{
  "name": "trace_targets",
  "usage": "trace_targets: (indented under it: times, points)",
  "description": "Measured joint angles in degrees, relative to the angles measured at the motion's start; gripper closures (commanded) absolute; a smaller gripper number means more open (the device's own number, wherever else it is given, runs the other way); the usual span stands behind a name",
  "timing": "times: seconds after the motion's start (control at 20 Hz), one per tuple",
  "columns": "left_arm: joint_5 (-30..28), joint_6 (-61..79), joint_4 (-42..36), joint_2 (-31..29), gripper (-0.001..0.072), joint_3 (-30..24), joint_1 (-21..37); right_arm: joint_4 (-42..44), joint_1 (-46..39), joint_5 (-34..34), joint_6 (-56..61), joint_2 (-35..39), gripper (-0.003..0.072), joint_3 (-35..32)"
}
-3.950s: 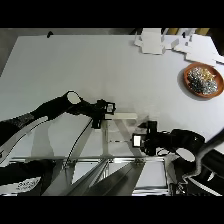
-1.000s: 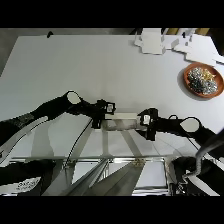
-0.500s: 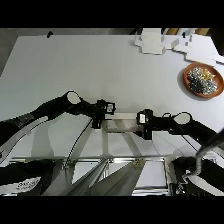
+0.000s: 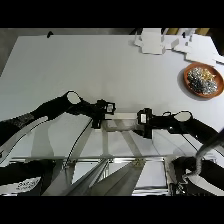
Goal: Fold the box and place the chain.
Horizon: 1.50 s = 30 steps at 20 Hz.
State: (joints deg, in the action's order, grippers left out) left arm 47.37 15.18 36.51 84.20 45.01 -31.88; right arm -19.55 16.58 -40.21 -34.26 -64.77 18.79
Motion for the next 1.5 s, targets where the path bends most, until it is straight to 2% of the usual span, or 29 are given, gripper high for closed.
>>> trace_targets:
  times: [0.3,0.4,0.7,1.05,1.15,1.2,1.45,1.5]
  points:
    - [0.00,0.00,0.00,0.00,0.0701,0.00,0.00,1.88,-0.35,-1.25,-5.03,-2.95,0.0046,0.61]
    - [0.00,0.00,0.00,0.00,0.0701,0.00,0.00,2.40,-0.35,-1.66,-5.77,-3.34,0.0134,0.66]
    - [0.02,0.00,0.00,0.00,0.0701,0.02,0.02,3.72,-0.37,-1.95,-6.56,-3.74,0.0142,0.70]
    - [0.00,0.00,0.02,0.00,0.0701,0.00,0.02,4.96,-0.37,-1.97,-6.78,-3.78,0.0118,0.68]
    - [-0.02,0.00,0.00,0.00,0.0701,0.02,0.02,5.20,-0.37,-1.97,-6.78,-3.85,-0.0007,0.68]
    - [-0.02,0.00,0.00,0.00,0.0701,0.02,0.02,5.68,-0.35,-1.97,-6.80,-4.02,-0.0018,0.74]
    - [-0.04,0.02,0.00,0.00,0.0701,0.00,0.02,5.81,0.55,-1.51,-6.78,-4.94,-0.0011,0.74]
    - [-0.04,0.02,0.00,0.00,0.0701,0.00,0.02,5.86,0.63,-1.40,-6.78,-5.03,0.0027,0.74]
